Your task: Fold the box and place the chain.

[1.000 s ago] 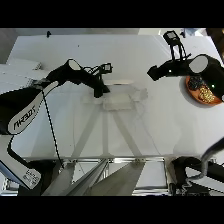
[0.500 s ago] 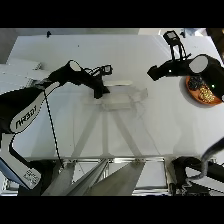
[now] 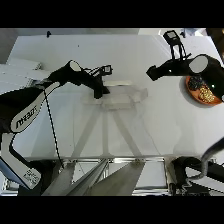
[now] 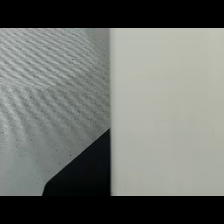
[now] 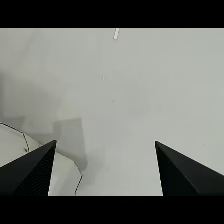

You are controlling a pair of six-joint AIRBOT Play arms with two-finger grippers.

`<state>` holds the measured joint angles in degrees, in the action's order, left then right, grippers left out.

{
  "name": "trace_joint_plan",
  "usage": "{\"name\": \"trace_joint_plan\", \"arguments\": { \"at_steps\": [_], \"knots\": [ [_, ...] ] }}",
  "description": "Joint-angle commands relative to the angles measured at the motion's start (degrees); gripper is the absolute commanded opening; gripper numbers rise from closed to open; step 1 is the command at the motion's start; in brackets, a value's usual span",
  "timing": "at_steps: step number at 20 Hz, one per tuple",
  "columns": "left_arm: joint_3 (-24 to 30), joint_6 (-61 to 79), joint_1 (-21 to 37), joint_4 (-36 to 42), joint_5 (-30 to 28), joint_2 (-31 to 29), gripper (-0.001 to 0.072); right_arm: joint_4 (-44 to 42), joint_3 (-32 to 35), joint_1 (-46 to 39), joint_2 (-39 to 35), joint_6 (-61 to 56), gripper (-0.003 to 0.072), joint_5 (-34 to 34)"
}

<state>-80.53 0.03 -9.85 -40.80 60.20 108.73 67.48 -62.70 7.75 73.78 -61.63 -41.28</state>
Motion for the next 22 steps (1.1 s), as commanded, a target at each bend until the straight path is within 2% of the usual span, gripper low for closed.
{"name": "trace_joint_plan", "arguments": {
  "at_steps": [1,7,9,12,14,17,20,22],
  "knots": [
    [0.0,-0.1,0.0,0.0,0.0,0.0,0.0016,0.0,0.0,0.0,0.0,0.2,0.0716,1.9],
    [0.0,-0.1,0.0,0.0,0.0,0.0,0.0016,0.0,0.0,0.0,-0.1,0.1,0.0698,1.0],
    [0.0,-0.1,0.0,0.0,0.0,0.0,0.0016,0.1,0.0,0.0,-0.1,0.3,0.0698,-2.1],
    [0.0,-0.1,0.0,0.0,0.0,0.0,0.0016,4.9,0.0,0.0,-0.1,2.6,0.0697,-3.2],
    [0.0,-0.1,0.0,0.0,0.0,0.0,0.0016,3.6,0.0,0.0,-0.2,16.7,0.0697,-2.0],
    [0.0,-0.1,0.0,0.0,0.0,0.0,0.0016,-10.8,0.0,0.0,-1.8,42.4,0.0697,-4.7],
    [0.0,-0.1,0.0,0.0,0.0,0.0,0.0016,-26.6,0.0,0.0,-3.3,63.5,0.0697,-14.1],
    [0.0,-0.1,0.0,0.0,0.0,0.0,0.0016,-29.8,0.0,0.0,-4.2,69.4,0.0697,-21.9]
  ]
}}
